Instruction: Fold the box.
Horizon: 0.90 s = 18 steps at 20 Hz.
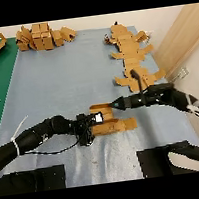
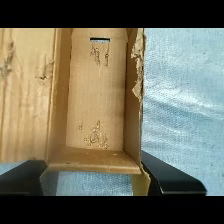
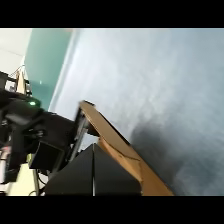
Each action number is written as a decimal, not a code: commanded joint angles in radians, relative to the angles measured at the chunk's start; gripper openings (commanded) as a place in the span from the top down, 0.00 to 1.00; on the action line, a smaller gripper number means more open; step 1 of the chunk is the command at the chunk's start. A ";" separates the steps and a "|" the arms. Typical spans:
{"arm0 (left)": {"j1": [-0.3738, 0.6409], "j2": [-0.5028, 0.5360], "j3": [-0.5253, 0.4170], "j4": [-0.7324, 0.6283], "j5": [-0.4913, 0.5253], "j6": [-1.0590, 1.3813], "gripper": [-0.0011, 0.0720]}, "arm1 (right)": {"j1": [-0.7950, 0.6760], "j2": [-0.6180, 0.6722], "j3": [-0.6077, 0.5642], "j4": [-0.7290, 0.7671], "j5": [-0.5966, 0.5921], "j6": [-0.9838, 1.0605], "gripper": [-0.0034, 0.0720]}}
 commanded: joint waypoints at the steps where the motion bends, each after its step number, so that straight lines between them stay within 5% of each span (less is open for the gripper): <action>1: 0.000 0.001 0.001 0.000 0.000 0.000 0.22 | -0.011 0.263 -0.005 -0.184 -0.013 0.027 0.95; 4: 0.000 0.001 0.001 0.000 0.000 0.000 0.22 | 0.031 0.436 -0.039 -0.465 0.007 0.234 0.81; 8: 0.000 0.001 0.001 0.000 0.000 0.000 0.22 | 0.154 0.528 -0.089 -0.744 -0.013 0.305 0.34; 12: 0.000 0.001 0.001 0.000 0.000 0.000 0.22 | 0.268 0.504 -0.100 -0.866 0.158 0.102 0.24; 18: 0.000 0.001 0.001 0.000 0.000 0.000 0.22 | 0.378 0.301 -0.109 -0.869 0.359 -0.180 0.24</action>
